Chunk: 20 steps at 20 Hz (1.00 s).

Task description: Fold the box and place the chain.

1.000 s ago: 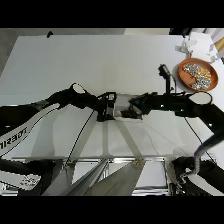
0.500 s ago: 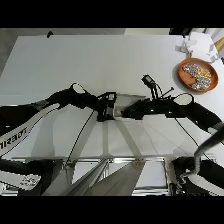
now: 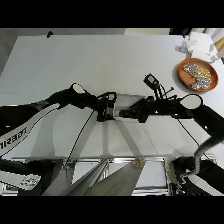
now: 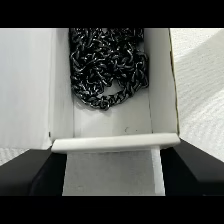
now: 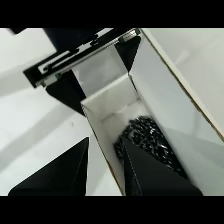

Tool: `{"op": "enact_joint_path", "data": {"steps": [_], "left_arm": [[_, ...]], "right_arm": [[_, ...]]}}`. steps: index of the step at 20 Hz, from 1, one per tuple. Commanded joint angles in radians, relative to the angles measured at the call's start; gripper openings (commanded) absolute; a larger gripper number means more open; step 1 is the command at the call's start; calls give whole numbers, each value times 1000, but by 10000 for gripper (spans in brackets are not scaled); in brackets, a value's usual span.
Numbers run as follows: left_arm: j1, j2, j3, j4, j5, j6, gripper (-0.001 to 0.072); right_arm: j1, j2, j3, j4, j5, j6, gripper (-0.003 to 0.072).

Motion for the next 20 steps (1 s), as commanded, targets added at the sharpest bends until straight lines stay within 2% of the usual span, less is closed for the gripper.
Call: {"op": "enact_joint_path", "data": {"steps": [1, 4, 7, 16, 20], "left_arm": [[1, 0, 0, 0, 0, 0, 251], [1, 0, 0, 0, 0, 0, 251], [1, 0, 0, 0, 0, 0, 251], [0, 0, 0, 0, 0, 0, 251], [1, 0, 0, 0, 0, 0, 251]], "right_arm": [[1, 141, 0, -261, 7, 5, 242], [1, 193, 0, -455, 30, 33, 241], [1, 189, 0, -575, 55, 42, 241], [-4, 164, 0, -684, 58, 41, 241], [-95, 91, 0, -675, 36, 41, 242]]}}
